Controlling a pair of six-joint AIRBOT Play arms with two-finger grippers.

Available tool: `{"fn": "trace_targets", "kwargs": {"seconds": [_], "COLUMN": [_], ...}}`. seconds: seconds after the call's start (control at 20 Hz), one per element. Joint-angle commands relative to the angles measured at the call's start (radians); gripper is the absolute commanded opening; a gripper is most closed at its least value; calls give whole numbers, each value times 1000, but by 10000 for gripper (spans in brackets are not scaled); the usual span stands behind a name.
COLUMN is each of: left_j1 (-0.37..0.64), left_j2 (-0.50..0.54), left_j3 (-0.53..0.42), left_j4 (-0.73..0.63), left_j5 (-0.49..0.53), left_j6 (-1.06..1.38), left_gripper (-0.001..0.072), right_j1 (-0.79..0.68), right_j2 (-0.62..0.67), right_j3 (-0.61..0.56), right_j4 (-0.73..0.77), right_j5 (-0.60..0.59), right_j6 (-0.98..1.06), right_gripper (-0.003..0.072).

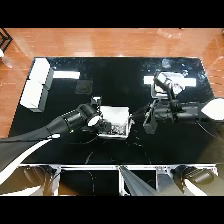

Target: Fold the box and place the chain.

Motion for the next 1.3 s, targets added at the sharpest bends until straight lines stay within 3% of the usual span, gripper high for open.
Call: {"fn": "trace_targets", "kwargs": {"seconds": [0.0, 0.15, 0.35, 0.7, 0.75, 0.8, 1.2, 1.25], "left_j1": [0, 0, 0, 1, 1, 1, 1, 1], "left_j2": [0, 0, 0, 0, 0, 0, 0, 1], "left_j3": [0, 0, 0, 0, 0, 0, 0, 0], "left_j4": [0, 0, 0, -3, -3, -2, -2, -2], "left_j5": [0, 0, 0, 2, 2, 2, 2, 2], "left_j6": [0, 0, 0, 0, 0, 0, -1, -9], "left_gripper": [21, 21, 21, 22, 21, 21, 25, 65], "right_j1": [15, 90, 152, 253, 245, 227, -188, -237], "right_j2": [6, -7, -57, -200, -199, -199, -69, -45], "right_j3": [45, 45, 24, 5, 6, 11, 26, 26], "right_j4": [219, 138, -59, -73, -74, -74, -132, -154], "right_j5": [1, -91, -111, -200, -181, -143, 309, 340], "right_j6": [37, 91, 213, 238, 240, 246, 287, 291], "right_gripper": [24, 24, 24, 38, 294, 606, 626, 626]}}
